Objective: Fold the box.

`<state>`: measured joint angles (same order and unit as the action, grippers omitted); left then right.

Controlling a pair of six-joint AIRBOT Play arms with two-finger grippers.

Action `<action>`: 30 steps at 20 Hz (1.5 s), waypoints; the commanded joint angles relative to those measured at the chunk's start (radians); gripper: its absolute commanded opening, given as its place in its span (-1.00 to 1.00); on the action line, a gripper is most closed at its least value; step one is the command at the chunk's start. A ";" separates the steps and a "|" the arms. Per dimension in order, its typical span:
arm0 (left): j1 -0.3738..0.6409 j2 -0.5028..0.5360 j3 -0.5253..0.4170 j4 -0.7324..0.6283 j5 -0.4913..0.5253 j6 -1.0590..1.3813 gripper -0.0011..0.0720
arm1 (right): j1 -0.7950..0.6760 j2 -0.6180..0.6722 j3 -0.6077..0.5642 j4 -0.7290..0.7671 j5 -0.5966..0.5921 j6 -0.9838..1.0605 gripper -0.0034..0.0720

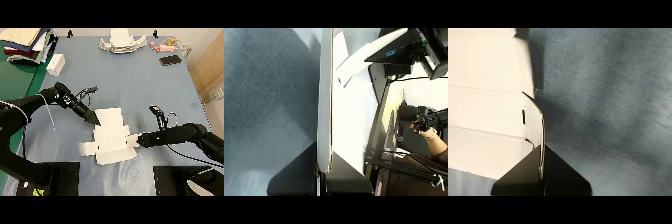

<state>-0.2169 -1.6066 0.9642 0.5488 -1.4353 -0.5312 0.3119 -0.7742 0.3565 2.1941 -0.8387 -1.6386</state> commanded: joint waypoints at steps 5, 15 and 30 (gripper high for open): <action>-0.025 -0.002 0.010 -0.042 -0.017 0.115 -0.94 | -0.003 0.001 0.011 -0.160 0.004 -0.002 -0.36; -0.121 0.227 0.012 -0.058 0.166 0.462 -0.94 | -0.020 0.001 0.235 -0.796 -0.053 0.358 -0.23; -0.363 0.492 -0.351 -0.034 0.645 0.682 -0.95 | -0.019 0.000 0.337 -0.803 -0.042 0.491 -0.23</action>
